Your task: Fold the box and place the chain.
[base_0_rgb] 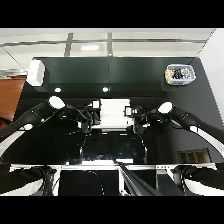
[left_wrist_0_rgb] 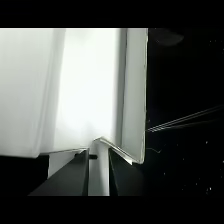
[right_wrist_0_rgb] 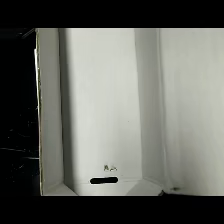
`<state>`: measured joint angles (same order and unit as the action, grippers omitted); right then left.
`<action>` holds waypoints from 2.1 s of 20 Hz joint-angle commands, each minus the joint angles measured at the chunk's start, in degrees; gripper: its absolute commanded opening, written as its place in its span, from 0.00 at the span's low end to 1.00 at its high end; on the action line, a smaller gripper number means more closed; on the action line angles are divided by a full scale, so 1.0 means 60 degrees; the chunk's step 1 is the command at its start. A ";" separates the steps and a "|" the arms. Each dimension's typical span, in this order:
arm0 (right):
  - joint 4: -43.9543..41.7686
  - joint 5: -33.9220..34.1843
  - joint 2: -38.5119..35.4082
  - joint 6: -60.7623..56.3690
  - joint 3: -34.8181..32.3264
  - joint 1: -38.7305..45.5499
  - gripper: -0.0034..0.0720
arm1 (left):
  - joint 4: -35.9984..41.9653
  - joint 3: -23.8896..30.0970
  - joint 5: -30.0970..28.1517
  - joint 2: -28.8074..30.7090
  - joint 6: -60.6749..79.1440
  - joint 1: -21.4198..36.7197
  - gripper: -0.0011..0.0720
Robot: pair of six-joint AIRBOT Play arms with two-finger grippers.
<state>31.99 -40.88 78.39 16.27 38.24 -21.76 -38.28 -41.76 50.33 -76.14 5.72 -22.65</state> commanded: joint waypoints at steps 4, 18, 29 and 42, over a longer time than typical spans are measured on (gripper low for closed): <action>-0.0004 -0.0004 0.0007 -0.0004 0.0000 -0.0007 0.30 | 0.1290 -0.0007 -0.0699 -0.0612 0.0018 -0.0397 0.23; -0.0004 -0.0004 0.0004 -0.0004 0.0000 -0.0007 0.30 | 0.1231 -0.0007 -0.0627 -0.0623 0.0018 -0.0270 0.65; -0.0004 -0.0004 0.0007 -0.0004 0.0000 -0.0007 0.30 | -0.1326 -0.0565 0.0761 -0.0087 -0.3880 0.0270 0.04; -0.0004 -0.0004 0.0007 -0.0004 0.0000 -0.0007 0.30 | -0.0488 0.0623 0.4186 -0.0120 -1.2171 0.6623 0.04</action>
<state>31.97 -40.88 78.39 16.25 38.24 -21.76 -49.04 -39.81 66.46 -72.60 -63.48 10.37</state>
